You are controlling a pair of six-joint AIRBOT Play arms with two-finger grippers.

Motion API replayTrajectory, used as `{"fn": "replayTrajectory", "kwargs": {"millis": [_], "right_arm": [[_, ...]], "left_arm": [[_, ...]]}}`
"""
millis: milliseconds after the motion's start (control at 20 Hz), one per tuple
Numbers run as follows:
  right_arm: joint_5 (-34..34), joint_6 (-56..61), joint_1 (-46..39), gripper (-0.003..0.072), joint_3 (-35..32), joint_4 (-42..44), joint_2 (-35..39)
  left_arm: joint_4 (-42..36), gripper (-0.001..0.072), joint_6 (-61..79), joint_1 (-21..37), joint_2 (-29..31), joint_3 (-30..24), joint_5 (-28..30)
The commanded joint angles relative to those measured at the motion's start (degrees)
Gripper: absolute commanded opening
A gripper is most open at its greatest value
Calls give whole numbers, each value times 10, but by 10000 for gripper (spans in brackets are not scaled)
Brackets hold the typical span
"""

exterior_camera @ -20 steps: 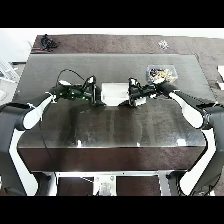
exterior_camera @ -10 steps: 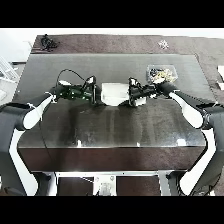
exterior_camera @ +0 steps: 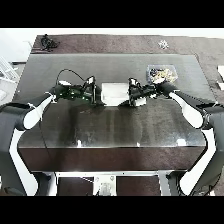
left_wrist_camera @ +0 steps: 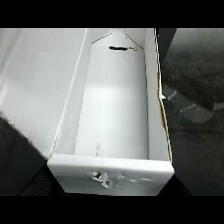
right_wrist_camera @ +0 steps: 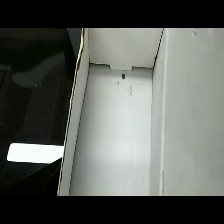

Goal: Fold the box and place the chain.

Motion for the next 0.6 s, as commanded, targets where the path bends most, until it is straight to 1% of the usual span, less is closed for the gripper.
{"fn": "replayTrajectory", "kwargs": {"millis": [0,550], "right_arm": [[-2,0,1,579,0,1,0],[-2,0,1,579,0,1,0]], "left_arm": [[-9,720,4,0,-3,0,-7],[-10,720,19,0,-3,0,-3]]}}
